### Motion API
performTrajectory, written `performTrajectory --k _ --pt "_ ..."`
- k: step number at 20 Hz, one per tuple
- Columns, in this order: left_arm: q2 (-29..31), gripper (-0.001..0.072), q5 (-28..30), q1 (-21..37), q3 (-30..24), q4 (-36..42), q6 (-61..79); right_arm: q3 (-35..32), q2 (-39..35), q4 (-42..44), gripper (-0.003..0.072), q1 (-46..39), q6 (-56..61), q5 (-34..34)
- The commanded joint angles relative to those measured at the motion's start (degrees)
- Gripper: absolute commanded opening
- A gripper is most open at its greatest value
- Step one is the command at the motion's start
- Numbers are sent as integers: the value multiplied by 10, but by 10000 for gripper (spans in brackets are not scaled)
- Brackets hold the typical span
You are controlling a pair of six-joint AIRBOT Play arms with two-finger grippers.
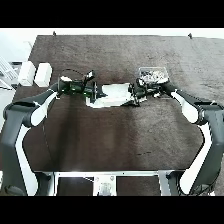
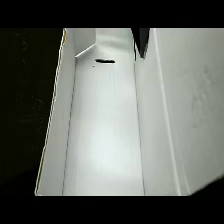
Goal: Fold the box and place the chain.
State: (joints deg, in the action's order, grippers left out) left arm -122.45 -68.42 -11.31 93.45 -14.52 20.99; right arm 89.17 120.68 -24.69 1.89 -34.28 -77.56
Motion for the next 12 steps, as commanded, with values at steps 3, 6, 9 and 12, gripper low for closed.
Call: performTrajectory --k 3,6,9,12 --pt "0 22 -1 0 0 0 0 0 0 -4 707 2 -1 3" --pt "0 22 -1 0 0 0 0 0 0 -9 677 2 -1 3" --pt "0 22 -1 0 0 0 0 0 0 -17 677 2 0 7" --pt "0 22 -1 0 0 0 0 0 0 -17 614 2 0 6"
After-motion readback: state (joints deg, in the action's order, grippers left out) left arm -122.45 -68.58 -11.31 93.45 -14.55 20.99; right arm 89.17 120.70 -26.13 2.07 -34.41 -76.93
